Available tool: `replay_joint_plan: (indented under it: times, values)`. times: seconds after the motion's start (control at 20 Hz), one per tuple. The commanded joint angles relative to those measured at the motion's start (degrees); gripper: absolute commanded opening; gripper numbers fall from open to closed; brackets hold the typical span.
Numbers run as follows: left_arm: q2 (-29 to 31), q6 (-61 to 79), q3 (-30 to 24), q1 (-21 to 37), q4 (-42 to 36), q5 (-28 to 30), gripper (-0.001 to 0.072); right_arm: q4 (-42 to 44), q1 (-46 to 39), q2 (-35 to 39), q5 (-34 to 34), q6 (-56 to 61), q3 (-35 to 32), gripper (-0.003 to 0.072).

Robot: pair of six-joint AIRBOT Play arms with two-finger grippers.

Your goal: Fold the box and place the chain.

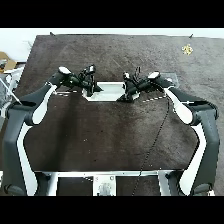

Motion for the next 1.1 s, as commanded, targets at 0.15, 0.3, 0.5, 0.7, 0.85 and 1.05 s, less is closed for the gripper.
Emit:
replay_joint_plan:
  times: [0.15, 0.3, 0.5, 0.7, 0.85, 1.05]
  values:
    - [0.04, 0.00, 0.00, 0.04, -0.13, -0.02, 0.0011, -0.02, -0.02, -0.04, -0.02, 0.00, -0.02, 0.0318]
    - [0.02, 0.00, 0.00, 0.07, -0.13, 0.02, 0.0011, -0.02, 0.02, -0.04, -0.02, 0.02, -0.02, 0.0318]
    - [0.04, 0.33, 0.00, 0.07, -0.15, -0.33, 0.0140, -0.02, 0.02, -0.04, -0.02, 0.02, -0.02, 0.0318]
    - [1.18, -0.07, 0.59, 0.15, -0.52, -1.05, 0.0352, -0.02, 0.02, -0.04, -0.02, 0.02, -0.02, 0.0318]
    - [5.29, -3.50, 0.59, 2.12, -0.55, -2.82, 0.0353, -0.02, 0.02, -0.04, -0.02, 0.02, -0.02, 0.0319]
    - [10.54, -14.14, 0.52, 6.43, -3.10, -16.57, 0.0351, -0.02, 0.02, -0.04, -0.02, 0.02, -0.02, 0.0319]
